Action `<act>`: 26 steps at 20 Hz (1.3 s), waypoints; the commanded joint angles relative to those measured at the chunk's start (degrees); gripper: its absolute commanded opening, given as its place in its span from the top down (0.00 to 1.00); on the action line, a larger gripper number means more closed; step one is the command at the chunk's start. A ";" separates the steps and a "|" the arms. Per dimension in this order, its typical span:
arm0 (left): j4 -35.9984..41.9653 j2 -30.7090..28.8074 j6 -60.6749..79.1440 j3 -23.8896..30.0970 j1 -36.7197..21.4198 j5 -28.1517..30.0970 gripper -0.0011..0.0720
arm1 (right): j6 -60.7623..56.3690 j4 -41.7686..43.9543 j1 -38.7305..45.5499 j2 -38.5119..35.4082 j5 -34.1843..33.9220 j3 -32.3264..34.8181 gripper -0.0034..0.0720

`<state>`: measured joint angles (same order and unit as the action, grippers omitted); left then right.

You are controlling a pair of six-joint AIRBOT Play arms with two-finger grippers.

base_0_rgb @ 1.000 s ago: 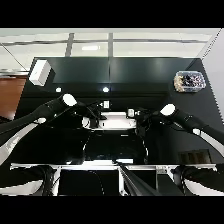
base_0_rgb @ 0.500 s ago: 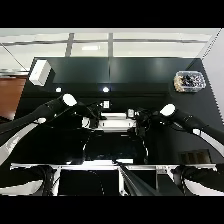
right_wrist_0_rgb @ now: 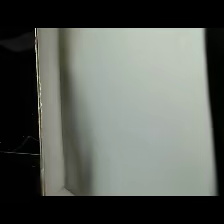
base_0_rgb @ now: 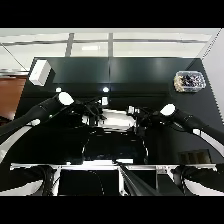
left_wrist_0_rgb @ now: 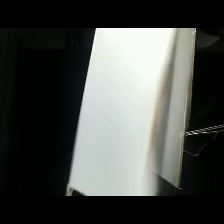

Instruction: Fold the box and place the chain.

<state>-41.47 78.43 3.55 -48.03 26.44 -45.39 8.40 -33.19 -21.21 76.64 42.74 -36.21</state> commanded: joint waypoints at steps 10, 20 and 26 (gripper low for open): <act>-13.07 -5.97 -19.96 0.15 -1.51 -22.49 0.95 | 3.65 -3.93 -1.66 -0.02 3.13 0.07 0.66; 6.21 -5.92 -22.51 0.17 1.20 -2.21 0.95 | 4.11 -3.89 -1.84 0.00 2.03 0.09 0.66; 4.15 -2.29 -22.56 0.17 1.29 9.14 0.95 | 4.09 -3.89 -1.84 0.00 2.03 0.09 0.66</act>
